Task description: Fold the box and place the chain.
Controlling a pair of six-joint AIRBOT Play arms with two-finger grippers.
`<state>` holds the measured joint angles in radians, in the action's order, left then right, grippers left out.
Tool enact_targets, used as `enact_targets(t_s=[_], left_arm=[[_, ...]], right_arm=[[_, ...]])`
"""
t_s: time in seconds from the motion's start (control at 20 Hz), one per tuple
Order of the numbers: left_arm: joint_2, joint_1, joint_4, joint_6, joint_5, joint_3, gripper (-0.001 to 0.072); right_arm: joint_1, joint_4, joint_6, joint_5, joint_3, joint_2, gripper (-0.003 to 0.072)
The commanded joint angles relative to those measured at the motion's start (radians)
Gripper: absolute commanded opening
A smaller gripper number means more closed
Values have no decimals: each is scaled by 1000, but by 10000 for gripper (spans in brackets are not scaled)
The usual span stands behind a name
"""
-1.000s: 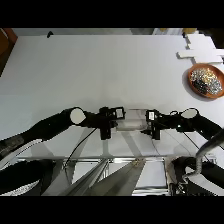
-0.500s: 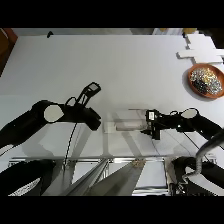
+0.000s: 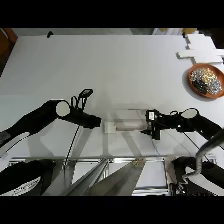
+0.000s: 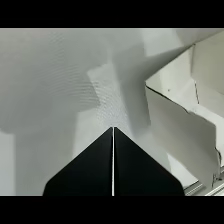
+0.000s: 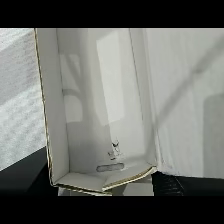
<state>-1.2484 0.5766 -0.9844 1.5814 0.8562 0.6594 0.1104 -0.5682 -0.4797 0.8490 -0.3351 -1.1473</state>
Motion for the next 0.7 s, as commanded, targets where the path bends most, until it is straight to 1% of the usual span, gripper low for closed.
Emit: enact_targets(t_s=[0.0, 0.05, 0.2, 0.25, 0.65], left_arm=[[-59, -1, 60, 13, -15, -1, 9], [-57, 1, 77, 1, -15, -1, 9], [-57, 12, 196, -100, -20, 0, 9], [-57, 19, 212, -109, -24, 0, 9], [-56, 30, 214, -108, -30, 7, 10]], right_arm=[[0, 0, 0, 0, 0, 0, 319], [0, 0, 0, 0, 0, 0, 319], [0, 0, 0, 0, 0, 0, 319], [0, 0, 0, 0, 0, 0, 319], [0, 0, 0, 0, 0, 0, 319]])
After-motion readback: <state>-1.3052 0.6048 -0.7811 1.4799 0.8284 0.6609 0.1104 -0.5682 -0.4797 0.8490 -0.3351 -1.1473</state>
